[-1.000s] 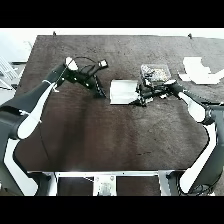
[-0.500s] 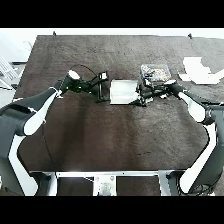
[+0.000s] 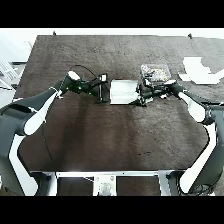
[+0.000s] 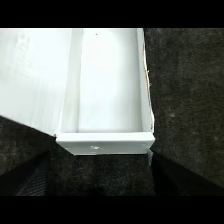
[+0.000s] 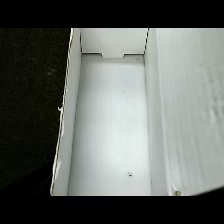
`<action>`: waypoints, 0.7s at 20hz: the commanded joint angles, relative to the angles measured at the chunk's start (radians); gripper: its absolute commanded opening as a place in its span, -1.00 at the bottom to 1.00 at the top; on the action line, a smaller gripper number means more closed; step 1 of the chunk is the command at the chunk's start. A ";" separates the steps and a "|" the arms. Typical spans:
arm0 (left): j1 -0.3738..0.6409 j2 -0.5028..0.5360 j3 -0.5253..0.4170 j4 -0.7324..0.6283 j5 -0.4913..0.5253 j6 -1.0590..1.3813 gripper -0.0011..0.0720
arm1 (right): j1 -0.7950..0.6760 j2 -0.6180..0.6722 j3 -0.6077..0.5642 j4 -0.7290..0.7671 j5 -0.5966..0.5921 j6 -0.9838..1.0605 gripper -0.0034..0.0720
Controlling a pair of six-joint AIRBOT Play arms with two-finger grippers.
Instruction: Fold the box and place the chain.
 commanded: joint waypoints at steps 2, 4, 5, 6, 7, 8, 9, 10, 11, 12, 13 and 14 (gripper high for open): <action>0.003 -0.002 0.000 0.002 -0.035 0.004 1.00 | 0.000 0.000 0.000 0.000 0.000 0.000 0.41; 0.003 -0.002 0.000 0.002 -0.044 0.004 1.00 | 0.000 0.000 0.000 0.000 0.000 0.000 0.41; 0.003 -0.002 0.000 0.002 -0.048 0.003 1.00 | 0.000 0.000 0.000 0.000 0.000 0.000 0.41; 0.003 -0.002 0.000 0.002 -0.051 0.004 1.00 | 0.000 0.000 0.000 0.000 0.000 0.000 0.41; 0.000 -0.002 0.000 -0.001 -0.049 0.004 1.00 | 0.000 0.000 0.000 0.000 0.000 0.000 0.41; -0.002 -0.002 0.000 -0.004 -0.043 0.005 1.00 | 0.000 0.000 0.000 0.000 0.000 0.000 0.41; -0.003 -0.003 0.000 -0.006 -0.038 0.005 1.00 | 0.000 0.000 0.000 0.000 0.000 0.000 0.41; -0.003 -0.009 0.003 -0.016 -0.038 0.005 1.00 | 0.000 0.000 0.000 0.000 0.000 0.000 0.41; -0.003 -0.017 0.009 -0.028 -0.038 0.005 1.00 | 0.000 0.000 0.000 0.000 0.000 0.000 0.41; -0.006 -0.020 0.010 -0.027 -0.032 0.005 1.00 | 0.000 0.000 0.000 0.000 0.000 0.000 0.41; -0.010 -0.024 0.012 -0.029 -0.027 0.006 1.00 | 0.000 0.000 0.000 0.000 0.000 0.000 0.41; -0.014 -0.030 0.019 -0.029 -0.023 0.005 1.00 | 0.000 0.000 0.000 0.000 0.000 0.000 0.41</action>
